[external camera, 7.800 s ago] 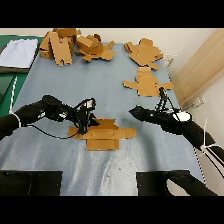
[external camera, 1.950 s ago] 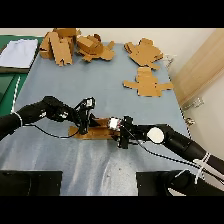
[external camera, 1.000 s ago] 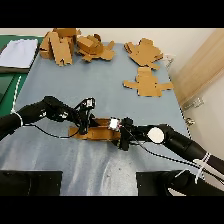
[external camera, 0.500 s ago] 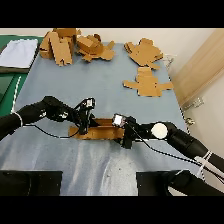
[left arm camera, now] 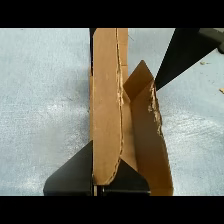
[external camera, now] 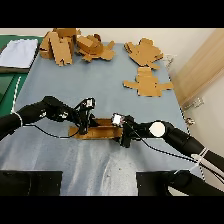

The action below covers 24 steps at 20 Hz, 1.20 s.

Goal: Fold the box.

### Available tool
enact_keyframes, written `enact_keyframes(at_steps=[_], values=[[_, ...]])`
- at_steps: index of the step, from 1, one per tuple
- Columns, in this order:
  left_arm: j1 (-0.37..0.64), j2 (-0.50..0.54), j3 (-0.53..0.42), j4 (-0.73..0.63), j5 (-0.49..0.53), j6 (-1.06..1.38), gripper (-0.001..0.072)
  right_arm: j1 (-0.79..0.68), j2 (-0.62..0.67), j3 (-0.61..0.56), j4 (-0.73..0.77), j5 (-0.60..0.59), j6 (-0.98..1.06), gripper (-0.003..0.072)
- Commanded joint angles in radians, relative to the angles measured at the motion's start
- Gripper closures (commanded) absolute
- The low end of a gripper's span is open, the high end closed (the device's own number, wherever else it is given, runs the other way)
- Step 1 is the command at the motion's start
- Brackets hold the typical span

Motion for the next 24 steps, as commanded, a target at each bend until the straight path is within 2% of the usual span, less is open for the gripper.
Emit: enact_keyframes(at_steps=[1, 4, 9, 12, 24], values=[[0.000, 0.000, 0.000, 0.000, 0.000, 0.000, 0.0695, -0.003, -0.044, 0.013, 0.055, -0.010, -0.060, -0.0014], [0.000, 0.000, 0.000, 0.000, 0.000, 0.000, 0.0695, -0.021, -0.067, 0.039, 0.089, 0.018, -0.114, -0.0015], [0.000, 0.000, 0.000, 0.000, 0.000, 0.000, 0.0695, -0.143, -0.134, 0.072, 0.216, 0.238, -0.253, -0.0015], [0.000, 0.000, 0.000, 0.000, 0.000, 0.000, 0.0695, -0.190, -0.158, 0.072, 0.268, 0.261, -0.308, -0.0014], [0.000, 0.000, 0.000, 0.000, 0.000, 0.000, 0.0695, -0.185, -0.321, 0.172, 0.230, 0.352, -0.346, -0.0015]])
